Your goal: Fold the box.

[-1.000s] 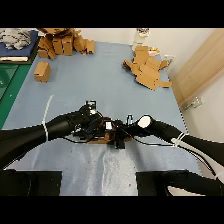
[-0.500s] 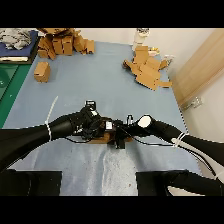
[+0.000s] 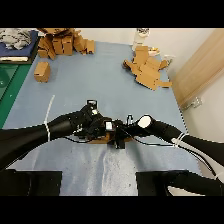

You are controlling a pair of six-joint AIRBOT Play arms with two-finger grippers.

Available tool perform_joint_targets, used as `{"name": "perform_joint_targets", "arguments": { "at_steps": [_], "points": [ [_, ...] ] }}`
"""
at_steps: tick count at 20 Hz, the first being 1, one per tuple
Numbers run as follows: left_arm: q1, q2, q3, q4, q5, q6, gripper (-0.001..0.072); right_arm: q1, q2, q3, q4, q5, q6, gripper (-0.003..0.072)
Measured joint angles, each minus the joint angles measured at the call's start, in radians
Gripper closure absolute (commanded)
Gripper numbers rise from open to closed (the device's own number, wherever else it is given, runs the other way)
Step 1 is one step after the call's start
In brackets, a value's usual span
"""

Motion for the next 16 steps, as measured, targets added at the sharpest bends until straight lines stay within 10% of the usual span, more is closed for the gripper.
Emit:
{"name": "perform_joint_targets", "arguments": {
  "at_steps": [13, 14, 15, 16],
  "points": [
    [0.002, 0.166, 0.01, 0.072, -0.123, -0.002, 0.0253, 0.0, 0.0, 0.0, 0.0, -0.005, 0.001, 0.0181],
    [0.002, 0.177, 0.01, 0.079, -0.134, -0.002, 0.0358, 0.0, 0.0, 0.0, 0.0, -0.006, 0.001, 0.0181],
    [0.003, 0.184, 0.01, 0.089, -0.151, -0.002, 0.0628, 0.0, 0.0, 0.0, 0.0, -0.006, 0.001, 0.0181],
    [0.005, 0.19, 0.01, 0.099, -0.177, -0.001, 0.0695, 0.0, 0.0, 0.0, 0.0, -0.006, 0.001, 0.0181]
  ]
}}
